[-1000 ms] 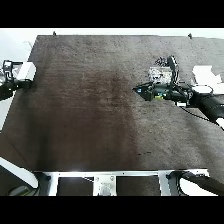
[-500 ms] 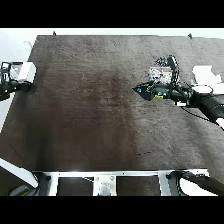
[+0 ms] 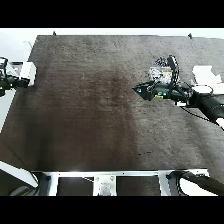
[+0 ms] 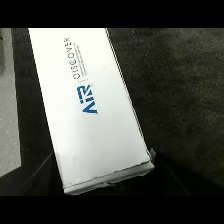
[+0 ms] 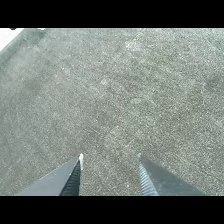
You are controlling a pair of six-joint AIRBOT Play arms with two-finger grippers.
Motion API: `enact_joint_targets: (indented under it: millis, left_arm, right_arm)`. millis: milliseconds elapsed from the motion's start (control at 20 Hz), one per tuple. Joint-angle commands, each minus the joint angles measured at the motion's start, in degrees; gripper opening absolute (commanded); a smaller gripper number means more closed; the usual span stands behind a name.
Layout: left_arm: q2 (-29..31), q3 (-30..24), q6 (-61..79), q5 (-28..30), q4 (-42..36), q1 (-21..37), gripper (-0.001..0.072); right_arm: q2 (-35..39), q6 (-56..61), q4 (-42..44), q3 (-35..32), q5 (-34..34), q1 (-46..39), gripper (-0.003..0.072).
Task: Fold the box and place the chain.
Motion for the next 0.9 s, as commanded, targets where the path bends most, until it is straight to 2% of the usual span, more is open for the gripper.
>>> enact_joint_targets:
  millis: [0, 150, 200, 250, 300, 350, 400, 450, 550, 650, 850]
  left_arm:
    - [2.6, 0.0, -0.6, -0.3, 1.4, 0.0, 0.072]
    - [6.7, 0.1, -0.6, -0.9, 1.6, 0.0, 0.0718]
    - [8.5, 0.1, -0.6, -2.3, 1.4, 0.0, 0.0716]
    - [10.6, 0.1, -0.6, -5.2, 0.3, 0.0, 0.0694]
    - [12.5, 0.1, -0.5, -8.8, -1.2, 0.0, 0.0493]
    - [14.6, 0.1, -0.3, -14.0, -3.0, 0.0, 0.0083]
    - [16.4, 0.0, 1.2, -19.1, -4.8, -0.2, 0.0018]
    - [18.4, 0.0, 1.1, -23.3, -6.7, -0.4, 0.0015]
    - [23.5, -1.8, 1.4, -24.2, -8.6, -2.4, 0.0014]
    - [31.2, -7.5, 3.6, -18.8, -9.7, -5.9, 0.0014]
    - [48.2, -25.6, 12.6, -5.3, -17.1, -14.1, 0.0014]
  right_arm:
    - [0.0, 0.0, 0.0, 0.0, 0.0, 0.0, 0.0437]
    - [0.0, 0.0, 0.0, 0.0, 0.1, 0.0, 0.0442]
    - [0.0, 0.0, 0.0, 0.0, 0.1, 0.0, 0.0441]
    - [0.0, 0.0, 0.0, 0.0, 0.1, 0.0, 0.041]
    - [0.0, 0.0, 0.0, 0.0, 0.1, 0.0, 0.0261]
    - [0.1, 0.0, 0.0, 0.0, 0.2, 0.0, 0.0108]
    - [0.3, 0.0, 0.0, 0.0, 0.3, 0.0, 0.0011]
    - [0.7, 0.0, 0.0, 0.0, 0.2, 0.0, 0.0009]
    - [2.6, 0.0, -0.2, 0.0, -1.6, 0.4, 0.0008]
    - [6.2, 0.1, -0.2, -0.7, -6.5, 1.0, 0.0007]
    - [17.7, 0.1, -0.2, -7.3, -22.3, 1.3, 0.0007]
